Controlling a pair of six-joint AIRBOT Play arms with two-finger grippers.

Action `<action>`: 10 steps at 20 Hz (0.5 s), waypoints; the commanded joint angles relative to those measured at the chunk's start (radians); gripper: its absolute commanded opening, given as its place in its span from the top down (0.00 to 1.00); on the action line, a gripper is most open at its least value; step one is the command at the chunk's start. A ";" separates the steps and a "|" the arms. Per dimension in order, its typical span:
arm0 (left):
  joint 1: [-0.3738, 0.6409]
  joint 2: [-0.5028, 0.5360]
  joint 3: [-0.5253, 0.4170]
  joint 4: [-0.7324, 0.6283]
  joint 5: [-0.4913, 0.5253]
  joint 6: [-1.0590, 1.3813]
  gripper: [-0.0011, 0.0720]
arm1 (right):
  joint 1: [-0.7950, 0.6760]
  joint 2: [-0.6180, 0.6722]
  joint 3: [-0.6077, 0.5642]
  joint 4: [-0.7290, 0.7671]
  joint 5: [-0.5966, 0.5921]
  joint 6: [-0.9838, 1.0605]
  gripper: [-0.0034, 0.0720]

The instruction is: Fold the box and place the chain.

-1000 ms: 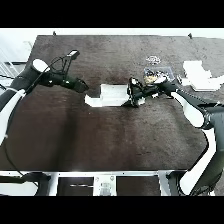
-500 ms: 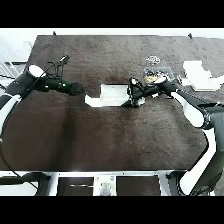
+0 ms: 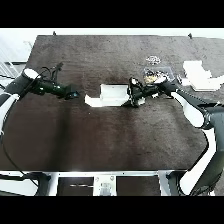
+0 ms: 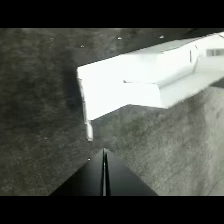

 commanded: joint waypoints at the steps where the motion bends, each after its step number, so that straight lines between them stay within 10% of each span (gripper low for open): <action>1: 0.005 -0.032 -0.005 -0.034 0.019 -0.035 0.97 | 0.000 0.000 0.000 0.000 0.000 0.000 0.20; 10: 0.005 -0.122 -0.005 -0.047 0.077 -0.066 0.97 | 0.000 0.000 0.000 0.000 0.000 0.000 0.20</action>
